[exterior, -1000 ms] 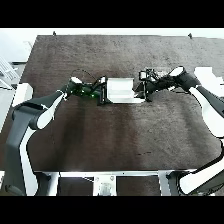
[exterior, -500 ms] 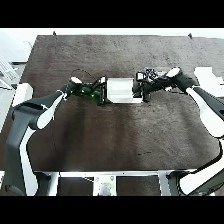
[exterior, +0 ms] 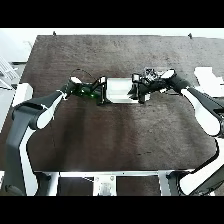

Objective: Fold the box and place the chain.

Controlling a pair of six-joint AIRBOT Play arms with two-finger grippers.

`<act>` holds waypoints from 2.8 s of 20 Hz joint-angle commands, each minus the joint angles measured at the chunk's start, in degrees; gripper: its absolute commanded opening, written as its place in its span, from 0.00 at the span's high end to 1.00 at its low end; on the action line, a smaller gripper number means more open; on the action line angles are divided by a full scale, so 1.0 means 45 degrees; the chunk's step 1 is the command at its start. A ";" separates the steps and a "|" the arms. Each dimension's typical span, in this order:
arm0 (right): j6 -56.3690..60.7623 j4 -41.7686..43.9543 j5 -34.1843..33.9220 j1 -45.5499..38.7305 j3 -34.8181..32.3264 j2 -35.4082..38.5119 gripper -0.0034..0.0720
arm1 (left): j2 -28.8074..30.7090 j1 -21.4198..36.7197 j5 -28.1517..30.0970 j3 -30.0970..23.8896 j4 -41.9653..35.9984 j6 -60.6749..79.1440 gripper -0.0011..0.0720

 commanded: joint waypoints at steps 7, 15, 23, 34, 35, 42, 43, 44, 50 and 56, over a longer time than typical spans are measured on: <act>-0.0024 -0.0010 -0.0461 0.0015 -0.0005 -0.0053 0.09 | 0.0000 0.0000 0.0010 0.0010 -0.0005 -0.0010 0.51; 0.0039 -0.0296 -0.0379 0.0015 -0.0005 -0.0010 0.40 | 0.0000 0.0000 0.0015 0.0010 -0.0005 -0.0010 0.51; 0.1719 -0.2798 0.0661 -0.0491 -0.0005 0.0704 0.94 | 0.0000 0.0000 0.0015 0.0010 -0.0005 -0.0010 0.51; 0.9632 -0.1617 0.0631 -0.3536 -0.0053 0.2841 0.95 | 0.0000 0.0000 0.0015 0.0010 -0.0005 -0.0015 0.51; 1.0389 -0.1273 0.0554 -0.3959 -0.0112 0.2759 0.95 | 0.0000 0.0000 0.0015 0.0010 -0.0005 -0.0015 0.51; 1.2944 -0.0821 0.0554 -0.4415 -0.0384 0.1253 0.95 | 0.0000 0.0000 0.0015 0.0010 -0.0005 -0.0015 0.51; 1.3075 -0.0588 0.0559 -0.4352 -0.0379 0.0899 0.95 | 0.0000 0.0000 0.0015 0.0010 -0.0005 -0.0015 0.51; 1.3095 -0.0287 0.0559 -0.4294 -0.0379 0.0588 0.95 | 0.0000 0.0000 0.0015 0.0010 -0.0005 -0.0015 0.51; 1.3100 0.0685 0.0607 -0.3628 -0.0384 -0.0423 0.95 | 0.0000 0.0000 0.0015 0.0010 -0.0010 -0.0015 0.51; 1.3143 0.0806 0.0865 -0.2244 -0.0374 -0.0651 0.95 | 0.0000 0.0000 0.0015 0.0010 -0.0005 -0.0010 0.51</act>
